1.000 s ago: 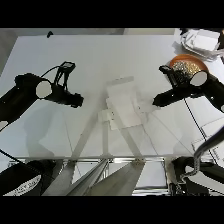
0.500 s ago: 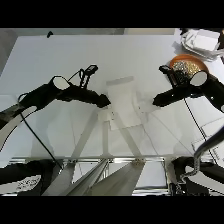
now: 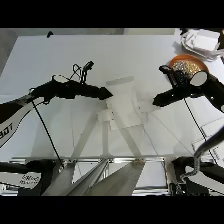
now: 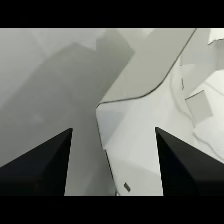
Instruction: Fold the box and place the chain.
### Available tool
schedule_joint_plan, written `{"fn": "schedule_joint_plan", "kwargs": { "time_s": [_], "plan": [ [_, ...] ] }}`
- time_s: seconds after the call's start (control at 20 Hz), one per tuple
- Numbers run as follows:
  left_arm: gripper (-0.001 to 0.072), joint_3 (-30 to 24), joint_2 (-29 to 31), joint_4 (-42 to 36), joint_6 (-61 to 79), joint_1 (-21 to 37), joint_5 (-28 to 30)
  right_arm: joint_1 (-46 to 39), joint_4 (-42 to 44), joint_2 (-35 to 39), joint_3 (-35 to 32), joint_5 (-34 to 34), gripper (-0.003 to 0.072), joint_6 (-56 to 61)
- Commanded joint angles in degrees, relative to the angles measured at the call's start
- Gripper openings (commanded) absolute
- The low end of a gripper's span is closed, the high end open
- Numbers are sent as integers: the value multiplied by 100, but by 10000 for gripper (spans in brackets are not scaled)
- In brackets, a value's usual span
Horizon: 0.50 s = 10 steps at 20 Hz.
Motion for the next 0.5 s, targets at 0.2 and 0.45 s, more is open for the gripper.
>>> {"fn": "schedule_joint_plan", "kwargs": {
  "time_s": [0.2,0.45],
  "plan": [
    [570,514,-745,372,-31,-214,-1110,7,0,4,-2,4,14,0],
    [389,514,-837,286,321,-393,-929,7,-4,4,-2,4,14,0]
  ]
}}
